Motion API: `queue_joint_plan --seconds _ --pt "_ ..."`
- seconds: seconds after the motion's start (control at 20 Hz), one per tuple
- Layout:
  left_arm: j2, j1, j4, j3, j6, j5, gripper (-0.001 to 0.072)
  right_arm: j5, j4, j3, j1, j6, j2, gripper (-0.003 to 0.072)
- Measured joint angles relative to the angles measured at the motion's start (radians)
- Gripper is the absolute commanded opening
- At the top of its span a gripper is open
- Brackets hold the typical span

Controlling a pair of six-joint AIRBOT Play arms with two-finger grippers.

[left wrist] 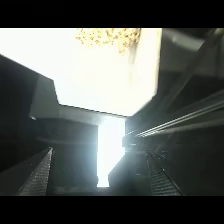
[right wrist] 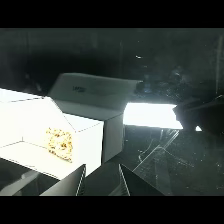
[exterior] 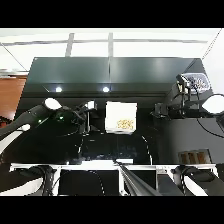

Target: Fold the box and place the chain.

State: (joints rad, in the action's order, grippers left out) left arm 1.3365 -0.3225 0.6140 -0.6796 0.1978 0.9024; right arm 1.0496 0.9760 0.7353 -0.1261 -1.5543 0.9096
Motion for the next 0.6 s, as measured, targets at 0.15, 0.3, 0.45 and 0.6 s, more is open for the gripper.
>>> queue_joint_plan --seconds 0.15,0.3,0.45,0.6 --pt "0.057 -0.018 -0.006 -0.044 0.05 -0.004 0.0719 0.0 0.0 0.0 0.0 -0.006 0.0 0.0257" --pt "0.094 -0.039 -0.016 -0.075 0.068 -0.002 0.0718 -0.001 0.0 0.0 0.0 -0.01 0.0 0.0257" --pt "0.116 -0.067 -0.023 -0.097 0.071 0.0 0.0719 -0.003 0.0 0.0 -0.001 -0.01 0.0 0.0257" --pt "0.128 -0.093 -0.026 -0.108 0.064 0.001 0.0718 -0.003 0.0 0.0 -0.001 -0.01 0.0 0.0257"
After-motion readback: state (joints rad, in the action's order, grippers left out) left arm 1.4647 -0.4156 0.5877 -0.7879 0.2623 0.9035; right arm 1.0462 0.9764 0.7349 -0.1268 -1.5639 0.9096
